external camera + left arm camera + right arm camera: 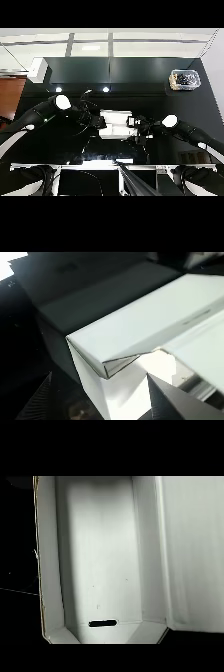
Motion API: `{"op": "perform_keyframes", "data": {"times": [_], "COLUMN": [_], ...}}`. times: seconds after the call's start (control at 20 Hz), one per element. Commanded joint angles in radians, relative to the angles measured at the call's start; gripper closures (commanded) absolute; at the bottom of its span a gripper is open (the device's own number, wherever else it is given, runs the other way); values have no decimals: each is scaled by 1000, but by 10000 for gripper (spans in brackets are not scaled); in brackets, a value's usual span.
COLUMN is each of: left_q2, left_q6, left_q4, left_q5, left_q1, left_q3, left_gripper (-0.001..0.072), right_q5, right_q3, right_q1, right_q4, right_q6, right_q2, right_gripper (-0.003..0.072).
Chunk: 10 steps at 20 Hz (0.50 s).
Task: Fold the box and place the chain.
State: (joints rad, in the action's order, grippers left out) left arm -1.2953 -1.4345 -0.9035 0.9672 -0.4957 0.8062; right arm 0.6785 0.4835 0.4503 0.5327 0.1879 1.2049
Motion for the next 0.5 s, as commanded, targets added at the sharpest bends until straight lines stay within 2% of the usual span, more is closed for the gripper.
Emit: {"op": "perform_keyframes", "data": {"times": [0.0, 0.25, 0.45], "left_q2": [-1, -2, -23], "left_q6": [-126, -331, -475], "left_q4": [-80, -241, -379], "left_q5": [-39, -49, -2], "left_q1": [-41, -82, -168], "left_q3": [6, 19, 85], "left_gripper": [2, 2, 2], "right_q5": [-3, -3, -3], "right_q3": [0, 0, 0], "right_q1": [0, 0, 0], "right_q4": [-1, -1, -1], "right_q6": [-2, -2, -2], "right_q2": [0, 0, 0], "right_gripper": [220, 220, 220]}}
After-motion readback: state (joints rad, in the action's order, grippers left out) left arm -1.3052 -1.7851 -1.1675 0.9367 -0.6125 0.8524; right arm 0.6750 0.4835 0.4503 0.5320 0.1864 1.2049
